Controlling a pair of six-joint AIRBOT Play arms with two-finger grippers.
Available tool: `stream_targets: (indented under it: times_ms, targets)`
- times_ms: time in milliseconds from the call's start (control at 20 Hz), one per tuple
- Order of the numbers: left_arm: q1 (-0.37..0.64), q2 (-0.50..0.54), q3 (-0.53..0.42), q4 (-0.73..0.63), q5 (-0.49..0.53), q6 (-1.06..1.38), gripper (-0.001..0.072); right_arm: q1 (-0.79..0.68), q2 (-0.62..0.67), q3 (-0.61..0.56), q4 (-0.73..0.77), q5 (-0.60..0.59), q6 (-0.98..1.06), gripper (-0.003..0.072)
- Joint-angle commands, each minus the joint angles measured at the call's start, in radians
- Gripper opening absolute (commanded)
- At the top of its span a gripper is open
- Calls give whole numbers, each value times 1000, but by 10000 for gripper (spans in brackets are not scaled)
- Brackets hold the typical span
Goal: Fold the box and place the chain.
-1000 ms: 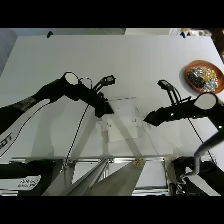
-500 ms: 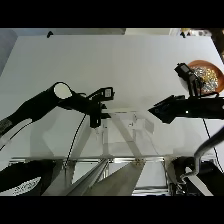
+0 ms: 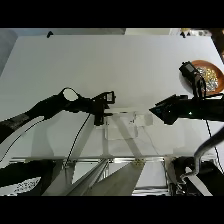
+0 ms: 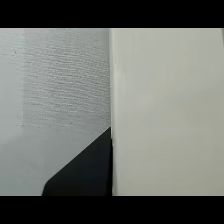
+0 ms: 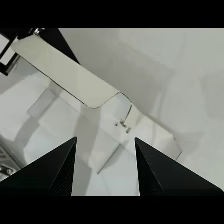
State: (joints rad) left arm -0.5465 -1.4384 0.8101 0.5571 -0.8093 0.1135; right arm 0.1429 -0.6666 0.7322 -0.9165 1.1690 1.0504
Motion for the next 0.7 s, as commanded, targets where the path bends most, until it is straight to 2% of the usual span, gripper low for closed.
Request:
stream_targets:
  times_ms: [0, 350, 650]
  targets:
    - [-1, -18, 2, -32, 55, 100, 3, 0, 2, 1, 0, -5, 0, 410]
    - [-2, -69, 51, -32, -71, 100, 3, 0, 2, 0, -4, -10, 0, 410]
    - [-2, -73, 51, -25, -42, 73, 4, 0, 2, -1, -5, -10, 0, 410]
